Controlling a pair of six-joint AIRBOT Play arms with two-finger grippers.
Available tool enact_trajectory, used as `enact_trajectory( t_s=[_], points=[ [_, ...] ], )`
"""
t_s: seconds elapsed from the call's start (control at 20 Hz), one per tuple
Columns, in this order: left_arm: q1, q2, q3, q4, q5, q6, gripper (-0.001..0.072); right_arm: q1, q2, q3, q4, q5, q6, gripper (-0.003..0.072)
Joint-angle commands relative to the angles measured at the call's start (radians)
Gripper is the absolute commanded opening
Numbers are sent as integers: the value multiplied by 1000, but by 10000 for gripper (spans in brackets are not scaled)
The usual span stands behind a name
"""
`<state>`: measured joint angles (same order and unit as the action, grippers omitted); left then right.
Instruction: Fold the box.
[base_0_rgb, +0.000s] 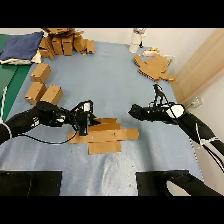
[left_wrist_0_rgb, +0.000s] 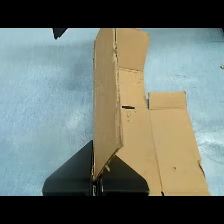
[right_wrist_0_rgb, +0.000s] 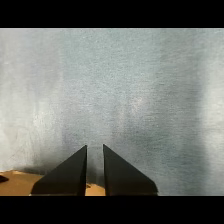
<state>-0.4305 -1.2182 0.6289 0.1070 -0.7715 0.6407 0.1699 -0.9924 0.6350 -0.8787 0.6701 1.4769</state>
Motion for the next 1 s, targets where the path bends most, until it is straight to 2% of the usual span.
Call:
enact_trajectory(
  t_s=[0.0,0.5,0.95],
  points=[
    [0,10,-22,-11,5,33,11,1,0,0,1,-1,0,156],
    [-28,10,-98,-41,3,70,11,1,0,0,4,0,0,156],
    [-43,10,-102,-40,-19,56,11,1,0,0,3,2,0,156]
  ],
)
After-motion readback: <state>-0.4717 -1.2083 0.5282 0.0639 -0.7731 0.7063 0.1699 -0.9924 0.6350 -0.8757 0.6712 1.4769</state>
